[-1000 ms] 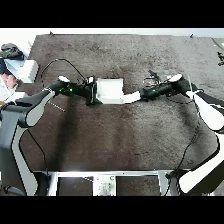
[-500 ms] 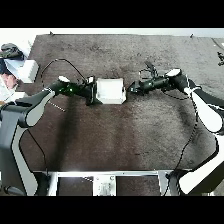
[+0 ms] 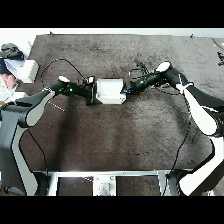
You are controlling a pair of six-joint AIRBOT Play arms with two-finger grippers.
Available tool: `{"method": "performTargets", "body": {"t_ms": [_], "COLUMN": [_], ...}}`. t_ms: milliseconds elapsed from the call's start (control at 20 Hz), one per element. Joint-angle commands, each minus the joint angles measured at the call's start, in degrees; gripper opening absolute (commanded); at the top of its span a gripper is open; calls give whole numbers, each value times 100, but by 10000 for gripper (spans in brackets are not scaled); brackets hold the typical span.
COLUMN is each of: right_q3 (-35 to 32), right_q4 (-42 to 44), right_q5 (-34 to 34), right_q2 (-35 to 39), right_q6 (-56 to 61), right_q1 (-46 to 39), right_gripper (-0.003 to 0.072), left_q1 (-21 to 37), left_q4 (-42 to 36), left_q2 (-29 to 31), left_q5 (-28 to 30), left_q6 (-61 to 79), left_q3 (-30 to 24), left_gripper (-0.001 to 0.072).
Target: Fold the box and place the chain.
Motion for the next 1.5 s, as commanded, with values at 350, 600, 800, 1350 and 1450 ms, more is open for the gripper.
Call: {"method": "performTargets", "body": {"t_ms": [350, 600, 800, 1350, 1450], "right_q3": [603, 634, 638, 2020, 2107], "right_q4": [-1598, -1950, -2210, -4002, -4350], "right_q5": [-26, -90, -122, 828, 905], "right_q2": [-4, -59, -122, -835, -883], "right_q6": [1075, 1408, 1569, 2839, 3180], "right_q1": [673, 802, 962, 1499, 1622], "right_gripper": [401, 401, 401, 402, 401], "left_q1": [0, 0, 0, 0, 0], "left_q4": [2, 2, 2, 2, 2], "left_q2": [-4, -4, -4, -4, -4], "left_q5": [2, 0, 2, 0, 0], "left_q6": [0, 0, 0, 0, 0], "left_q3": [2, 2, 2, 2, 2], "left_gripper": [263, 264, 263, 264, 263]}}
